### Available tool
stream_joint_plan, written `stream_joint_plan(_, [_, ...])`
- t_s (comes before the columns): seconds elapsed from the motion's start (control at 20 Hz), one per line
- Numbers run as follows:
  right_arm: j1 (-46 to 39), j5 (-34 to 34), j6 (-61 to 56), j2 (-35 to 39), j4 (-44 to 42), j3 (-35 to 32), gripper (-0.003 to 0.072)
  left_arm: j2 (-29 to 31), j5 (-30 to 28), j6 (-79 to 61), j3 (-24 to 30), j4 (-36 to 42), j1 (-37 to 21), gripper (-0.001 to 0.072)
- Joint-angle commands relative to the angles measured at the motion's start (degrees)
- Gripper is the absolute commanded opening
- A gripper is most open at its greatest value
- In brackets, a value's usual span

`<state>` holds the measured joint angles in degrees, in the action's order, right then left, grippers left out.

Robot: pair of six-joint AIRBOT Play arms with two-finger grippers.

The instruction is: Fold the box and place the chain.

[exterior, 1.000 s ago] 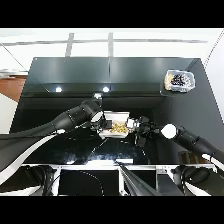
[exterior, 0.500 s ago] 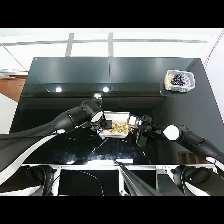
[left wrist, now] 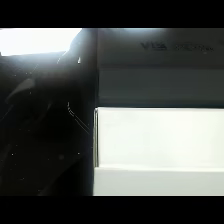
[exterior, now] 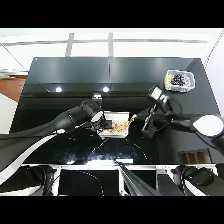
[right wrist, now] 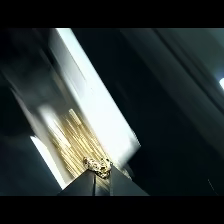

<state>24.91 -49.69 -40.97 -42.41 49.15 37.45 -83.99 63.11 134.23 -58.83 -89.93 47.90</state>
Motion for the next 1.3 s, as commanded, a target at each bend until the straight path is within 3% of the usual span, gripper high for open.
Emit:
stream_joint_plan(0.0, [-0.50,-3.74,-0.90,1.49,-15.19,5.79,0.0047,-0.02,-0.07,-0.04,-0.04,0.24,0.02,0.0032])
stream_joint_plan(0.25, [-0.48,-1.44,-0.09,1.16,-24.87,6.58,0.0047,-0.02,-0.04,-0.07,-0.04,0.24,0.02,0.0032])
stream_joint_plan(0.4, [-0.48,-2.08,-3.15,-2.45,-20.85,6.56,0.0050,-0.02,-0.07,-0.07,-0.04,0.24,0.02,0.0032])
stream_joint_plan(0.45, [-0.50,-2.43,-4.07,-4.04,-18.78,6.56,0.0211,-0.02,-0.04,-0.07,-0.04,0.46,0.02,0.0032])
stream_joint_plan(0.5, [-0.50,-2.40,-4.61,-5.51,-16.31,6.58,0.0546,-0.02,-0.04,-0.07,-0.04,0.46,0.02,0.0033])
stream_joint_plan(0.55, [-0.52,-1.81,-4.61,-6.23,-13.46,6.58,0.0702,-0.02,-0.04,-0.07,-0.04,0.48,0.02,0.0032])
stream_joint_plan(0.8, [-2.75,0.07,-4.28,-6.32,12.22,5.62,0.0697,-0.02,-0.09,-0.07,-0.04,0.44,0.02,0.0032])
stream_joint_plan(0.9, [-4.39,1.03,-2.69,-6.54,16.52,0.92,0.0696,-0.02,-0.11,-0.07,-0.04,0.44,0.02,0.0032])
stream_joint_plan(1.0, [-4.76,5.29,1.57,-7.45,14.82,-6.34,0.0696,-0.02,-0.09,-0.07,-0.04,0.46,0.02,0.0032])
stream_joint_plan(1.1, [-3.76,11.06,9.97,-9.01,7.80,-12.15,0.0696,-0.02,-0.02,-0.07,-0.04,0.46,0.02,0.0033])
stream_joint_plan(1.25, [-0.90,13.11,24.26,-13.20,0.37,-13.40,0.0697,-0.02,-0.02,-0.07,-0.04,0.63,0.02,0.0033])
